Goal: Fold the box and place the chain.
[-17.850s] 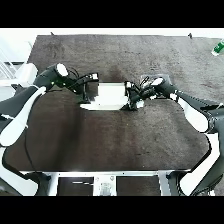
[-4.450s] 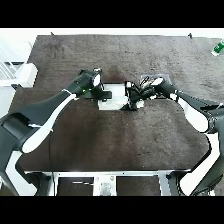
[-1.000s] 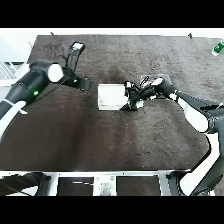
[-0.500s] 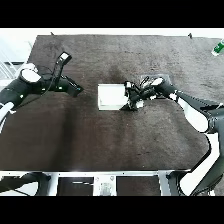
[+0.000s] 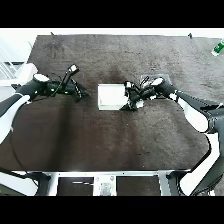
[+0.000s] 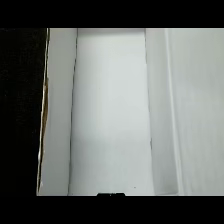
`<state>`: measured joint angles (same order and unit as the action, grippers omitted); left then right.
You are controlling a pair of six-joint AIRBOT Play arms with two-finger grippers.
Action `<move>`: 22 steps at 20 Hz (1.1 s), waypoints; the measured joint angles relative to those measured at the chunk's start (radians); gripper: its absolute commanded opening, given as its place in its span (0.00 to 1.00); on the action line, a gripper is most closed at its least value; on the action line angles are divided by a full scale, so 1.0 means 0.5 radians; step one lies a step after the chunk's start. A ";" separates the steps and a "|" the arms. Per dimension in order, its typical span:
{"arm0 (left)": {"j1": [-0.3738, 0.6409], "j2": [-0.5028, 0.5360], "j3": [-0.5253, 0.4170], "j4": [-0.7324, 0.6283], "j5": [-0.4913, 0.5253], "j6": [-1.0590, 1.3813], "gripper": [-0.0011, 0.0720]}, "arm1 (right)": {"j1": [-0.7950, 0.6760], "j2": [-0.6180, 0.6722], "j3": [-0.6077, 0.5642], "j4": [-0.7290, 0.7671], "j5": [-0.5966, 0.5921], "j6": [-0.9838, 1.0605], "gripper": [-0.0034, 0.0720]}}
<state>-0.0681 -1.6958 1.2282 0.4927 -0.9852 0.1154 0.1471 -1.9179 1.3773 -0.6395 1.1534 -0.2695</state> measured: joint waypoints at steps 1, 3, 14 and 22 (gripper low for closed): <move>-0.001 -0.036 0.021 -0.008 -0.065 0.105 1.00 | 0.000 0.000 0.000 0.000 0.000 0.000 0.84; -0.002 -0.084 0.049 -0.021 -0.155 0.304 1.00 | 0.000 0.000 0.000 0.001 0.000 0.000 0.84; -0.136 -0.231 0.091 -0.010 -0.187 0.621 0.99 | 0.000 0.000 0.000 0.000 -0.001 -0.001 0.84; -0.152 -0.361 0.236 0.037 -0.278 0.591 1.00 | 0.000 0.000 0.000 0.000 -0.001 0.000 0.84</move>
